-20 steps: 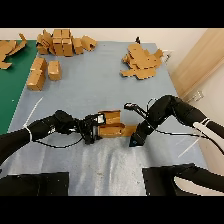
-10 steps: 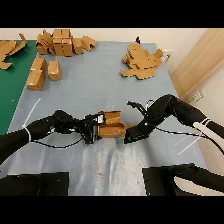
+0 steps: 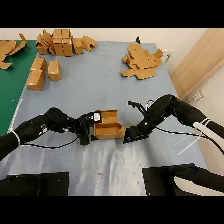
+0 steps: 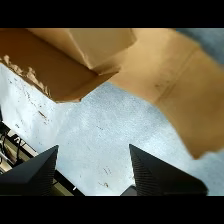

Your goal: Fold the box.

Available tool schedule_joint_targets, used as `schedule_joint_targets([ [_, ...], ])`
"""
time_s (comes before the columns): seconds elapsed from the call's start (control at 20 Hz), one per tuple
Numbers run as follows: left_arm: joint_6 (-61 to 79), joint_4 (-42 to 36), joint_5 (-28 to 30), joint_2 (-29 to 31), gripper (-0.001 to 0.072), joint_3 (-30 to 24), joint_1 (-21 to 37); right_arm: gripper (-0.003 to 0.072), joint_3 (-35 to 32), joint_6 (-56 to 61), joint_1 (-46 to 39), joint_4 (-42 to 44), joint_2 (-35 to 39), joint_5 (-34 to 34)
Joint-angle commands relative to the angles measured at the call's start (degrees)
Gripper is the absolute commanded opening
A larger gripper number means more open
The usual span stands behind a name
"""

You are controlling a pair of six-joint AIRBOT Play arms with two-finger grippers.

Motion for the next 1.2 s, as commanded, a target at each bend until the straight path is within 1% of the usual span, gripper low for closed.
schedule_joint_targets([
  [0.0,-2.51,2.89,-4.17,0.39,0.0521,-0.07,0.46,0.0706,0.04,0.09,0.07,0.04,0.04,0.02],
  [0.15,-2.32,2.91,-3.93,0.39,0.0521,-0.68,0.46,0.0706,0.04,0.07,0.04,0.07,0.04,0.02],
  [0.3,-1.84,2.71,-2.38,0.28,0.0521,-1.88,0.46,0.0706,0.04,0.07,0.04,0.07,0.04,0.04],
  [0.45,1.57,-1.36,0.13,0.28,0.0521,-2.64,0.44,0.0706,0.04,0.09,0.07,0.07,0.04,0.07],
  [0.75,2.19,-2.62,2.47,0.28,0.0521,-3.65,0.37,0.0706,0.04,0.09,0.04,0.07,0.04,0.07],
  [0.95,2.99,-2.69,2.89,0.28,0.0522,-5.07,0.35,0.0706,0.04,0.09,0.07,0.07,0.04,0.11],
  [1.15,4.22,-2.89,3.02,0.28,0.0522,-5.40,0.35,0.0706,0.04,0.09,0.04,0.04,0.04,0.11],
])
